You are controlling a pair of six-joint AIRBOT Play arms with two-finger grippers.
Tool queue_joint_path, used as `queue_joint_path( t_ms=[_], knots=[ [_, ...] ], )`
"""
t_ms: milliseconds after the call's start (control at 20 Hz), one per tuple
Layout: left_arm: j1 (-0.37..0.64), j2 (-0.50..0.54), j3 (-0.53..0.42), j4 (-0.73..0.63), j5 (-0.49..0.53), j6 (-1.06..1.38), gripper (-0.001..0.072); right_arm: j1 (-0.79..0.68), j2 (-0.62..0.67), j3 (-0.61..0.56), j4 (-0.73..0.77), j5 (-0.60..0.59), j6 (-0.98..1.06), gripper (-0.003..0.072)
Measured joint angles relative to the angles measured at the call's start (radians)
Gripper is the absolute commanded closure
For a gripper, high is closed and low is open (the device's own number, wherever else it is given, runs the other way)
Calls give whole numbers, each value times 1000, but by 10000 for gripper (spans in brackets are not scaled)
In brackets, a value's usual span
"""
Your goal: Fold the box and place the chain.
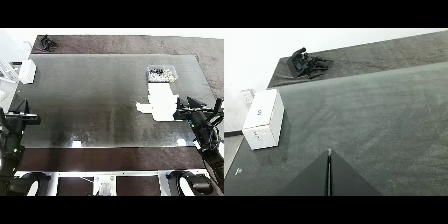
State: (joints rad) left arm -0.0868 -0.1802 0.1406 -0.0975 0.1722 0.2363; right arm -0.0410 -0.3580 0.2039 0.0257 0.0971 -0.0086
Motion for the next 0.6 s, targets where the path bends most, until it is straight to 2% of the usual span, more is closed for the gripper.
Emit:
queue_joint_path(
  t_ms=[400,600],
  knots=[
    [0,0,0,0,0,0,687,-1,-16,27,-1,13,6,270],
    [0,0,0,0,0,0,687,-77,-167,136,-3,19,6,269]
  ],
)
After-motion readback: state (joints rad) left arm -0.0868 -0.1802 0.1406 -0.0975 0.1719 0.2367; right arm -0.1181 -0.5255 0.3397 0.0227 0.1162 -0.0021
